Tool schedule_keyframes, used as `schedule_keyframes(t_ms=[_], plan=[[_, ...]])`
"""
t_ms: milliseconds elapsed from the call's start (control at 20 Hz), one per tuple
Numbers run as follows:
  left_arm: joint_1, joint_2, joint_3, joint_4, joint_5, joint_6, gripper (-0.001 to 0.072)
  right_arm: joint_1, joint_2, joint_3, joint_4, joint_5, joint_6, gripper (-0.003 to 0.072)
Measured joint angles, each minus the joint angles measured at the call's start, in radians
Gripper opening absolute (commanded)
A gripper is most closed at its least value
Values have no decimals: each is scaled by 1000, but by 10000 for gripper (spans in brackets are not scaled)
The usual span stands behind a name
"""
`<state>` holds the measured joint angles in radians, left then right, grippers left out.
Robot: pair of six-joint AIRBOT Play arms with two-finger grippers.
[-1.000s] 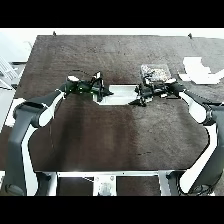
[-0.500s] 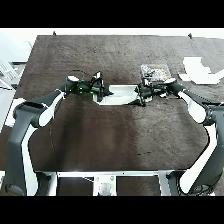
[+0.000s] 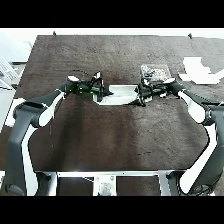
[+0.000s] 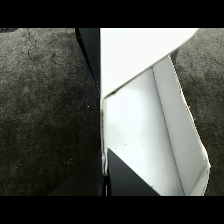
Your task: Fold the box and place the chain.
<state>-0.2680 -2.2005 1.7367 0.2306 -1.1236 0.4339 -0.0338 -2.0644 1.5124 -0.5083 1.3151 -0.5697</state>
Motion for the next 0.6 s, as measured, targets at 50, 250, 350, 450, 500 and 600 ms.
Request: schedule_keyframes(t_ms=[50, 250, 350, 450, 500, 600], plan=[[0, 0, 0, 0, 0, 0, 20, 0, -2, 0, 1, 0, 0, 581], [0, 0, 0, 0, 0, 0, 20, -3, -9, 0, 5, 1, 8, 580], [0, 0, 0, 0, 0, 0, 20, -5, -11, 0, 6, 2, 13, 579], [0, 0, 0, 0, 0, 0, 21, -6, -16, 0, 8, 2, 16, 579], [0, 0, 0, 0, 0, 0, 21, -7, -17, 0, 8, 2, 16, 577], [0, 0, 0, 0, 0, 0, 20, -7, -18, 0, 8, 2, 18, 553]])
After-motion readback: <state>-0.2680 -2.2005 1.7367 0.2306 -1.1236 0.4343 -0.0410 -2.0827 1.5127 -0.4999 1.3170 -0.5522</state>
